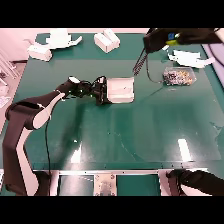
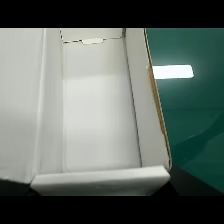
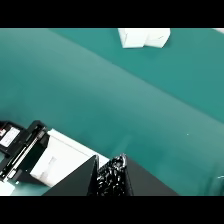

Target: Fold the box and place the chain.

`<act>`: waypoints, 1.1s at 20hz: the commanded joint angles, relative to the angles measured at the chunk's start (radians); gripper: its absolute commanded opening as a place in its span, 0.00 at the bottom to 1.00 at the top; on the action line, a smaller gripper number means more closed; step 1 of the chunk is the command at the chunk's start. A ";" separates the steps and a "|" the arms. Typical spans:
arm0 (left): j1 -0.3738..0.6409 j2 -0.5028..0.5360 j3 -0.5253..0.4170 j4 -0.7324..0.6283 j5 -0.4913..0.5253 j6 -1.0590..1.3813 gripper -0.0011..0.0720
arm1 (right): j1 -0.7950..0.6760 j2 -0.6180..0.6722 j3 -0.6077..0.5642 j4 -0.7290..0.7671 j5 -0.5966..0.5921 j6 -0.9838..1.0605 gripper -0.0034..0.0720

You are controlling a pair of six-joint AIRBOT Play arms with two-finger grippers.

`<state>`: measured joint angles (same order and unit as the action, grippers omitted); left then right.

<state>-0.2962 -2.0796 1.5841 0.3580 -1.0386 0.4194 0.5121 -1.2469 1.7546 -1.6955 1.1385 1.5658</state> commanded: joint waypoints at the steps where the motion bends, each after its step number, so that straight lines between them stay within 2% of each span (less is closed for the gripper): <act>1: 0.000 0.001 0.000 0.000 0.001 0.000 0.76 | 0.016 -0.009 -0.102 0.047 -0.093 0.013 0.05; 4: 0.000 0.001 0.000 0.000 0.001 0.000 0.76 | 0.016 -0.011 -0.205 0.081 -0.218 0.021 0.05; 9: 0.000 0.001 0.000 0.000 0.001 0.000 0.76 | 0.016 -0.022 -0.358 0.092 -0.300 0.031 0.05; 13: 0.000 0.001 0.000 0.000 0.001 0.000 0.76 | 0.016 -0.040 -0.465 0.101 -0.465 0.031 0.05; 16: 0.000 0.001 0.000 0.000 0.001 0.000 0.76 | 0.016 -0.071 -0.492 0.118 -0.519 0.031 0.05; 22: 0.000 0.001 0.000 0.000 0.001 0.000 0.76 | 0.016 -0.174 -0.492 0.127 -0.529 0.031 0.06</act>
<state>-0.2958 -2.0796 1.5841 0.3580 -1.0389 0.4194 0.5270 -1.3785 1.2678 -1.5768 0.6281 1.5963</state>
